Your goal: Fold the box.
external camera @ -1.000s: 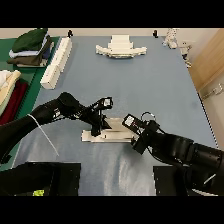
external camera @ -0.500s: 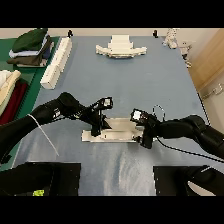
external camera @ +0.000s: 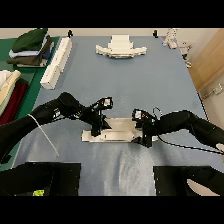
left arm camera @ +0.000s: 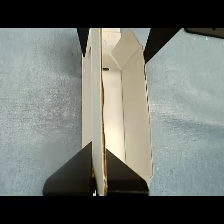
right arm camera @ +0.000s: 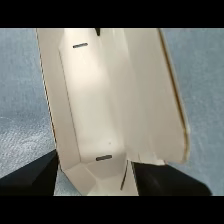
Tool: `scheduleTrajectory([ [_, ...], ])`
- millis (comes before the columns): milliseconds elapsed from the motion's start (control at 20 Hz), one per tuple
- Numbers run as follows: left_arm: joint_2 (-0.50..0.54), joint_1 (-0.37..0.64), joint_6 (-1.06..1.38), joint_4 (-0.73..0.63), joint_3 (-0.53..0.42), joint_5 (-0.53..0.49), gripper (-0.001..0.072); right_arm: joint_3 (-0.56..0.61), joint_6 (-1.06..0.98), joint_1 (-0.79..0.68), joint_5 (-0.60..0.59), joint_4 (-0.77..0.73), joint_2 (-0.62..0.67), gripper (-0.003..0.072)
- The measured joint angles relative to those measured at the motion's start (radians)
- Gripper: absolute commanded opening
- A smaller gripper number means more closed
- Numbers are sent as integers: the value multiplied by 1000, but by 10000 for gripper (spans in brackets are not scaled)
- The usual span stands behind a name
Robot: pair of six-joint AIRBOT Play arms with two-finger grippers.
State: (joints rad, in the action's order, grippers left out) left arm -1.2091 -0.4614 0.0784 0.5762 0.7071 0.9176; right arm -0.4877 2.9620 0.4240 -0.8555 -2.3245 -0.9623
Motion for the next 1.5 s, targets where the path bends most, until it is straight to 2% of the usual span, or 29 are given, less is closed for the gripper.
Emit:
scheduleTrajectory([
  [600, 0, 0, 0, 0, -1, 2, 13, 0, 35, -7, -38, -7, -24, 707],
  [950, 0, 0, 0, 0, -1, -1, 13, 1, 39, -5, 0, -6, -60, 683],
  [1050, 0, 0, 0, 0, -1, -2, 13, 1, 40, -5, 13, -6, -66, 646],
  [1500, 0, 0, 0, 0, -1, 0, 13, 1, 42, 52, 59, 31, -100, 646],
])
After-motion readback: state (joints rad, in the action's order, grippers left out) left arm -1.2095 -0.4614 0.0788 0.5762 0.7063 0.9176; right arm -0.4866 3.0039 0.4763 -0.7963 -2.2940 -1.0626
